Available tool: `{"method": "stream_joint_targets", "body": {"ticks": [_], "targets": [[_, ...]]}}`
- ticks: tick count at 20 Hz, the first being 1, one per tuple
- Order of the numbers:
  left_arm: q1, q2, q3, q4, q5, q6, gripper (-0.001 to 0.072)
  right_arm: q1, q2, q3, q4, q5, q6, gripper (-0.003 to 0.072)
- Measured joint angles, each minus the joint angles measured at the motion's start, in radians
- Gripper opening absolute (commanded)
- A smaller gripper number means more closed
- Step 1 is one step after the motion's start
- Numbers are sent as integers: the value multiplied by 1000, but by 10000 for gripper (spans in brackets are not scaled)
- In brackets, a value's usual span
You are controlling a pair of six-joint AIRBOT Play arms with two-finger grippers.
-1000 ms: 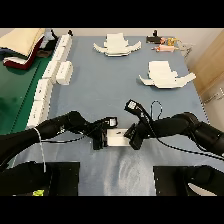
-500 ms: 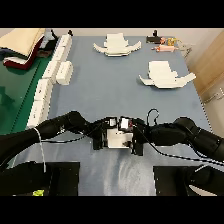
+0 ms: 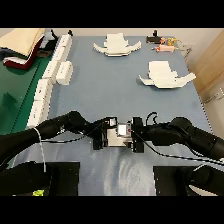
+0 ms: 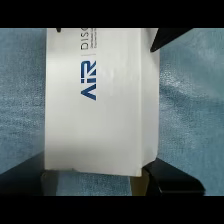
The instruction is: Fold the box.
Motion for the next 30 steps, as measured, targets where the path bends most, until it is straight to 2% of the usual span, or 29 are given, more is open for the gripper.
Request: {"method": "stream_joint_targets", "body": {"ticks": [15, 16, 17, 18, 22, 24, 25, 30], "targets": [[0, 0, 0, 0, 0, 1, 452, -1, 17, 43, -47, 33, -10, 582], [0, 0, 0, 0, 0, 1, 453, 0, 17, 44, -50, 33, -10, 560], [0, 0, 0, 0, 0, 1, 453, -1, 17, 44, -51, 34, -10, 467], [0, 0, 0, 0, 0, 0, 453, 0, 17, 44, -51, 32, -10, 406], [0, 0, 0, 0, 0, 0, 453, 0, 3, 45, -44, -11, -10, 402], [0, 0, 0, 1, 0, 1, 453, -1, -11, 45, -34, -48, -10, 249], [0, 0, 0, 1, 0, 1, 453, 0, -15, 45, -26, -60, -10, 228], [0, 0, 0, 1, 0, 2, 453, -1, -27, 45, -8, -80, -13, 225]]}}
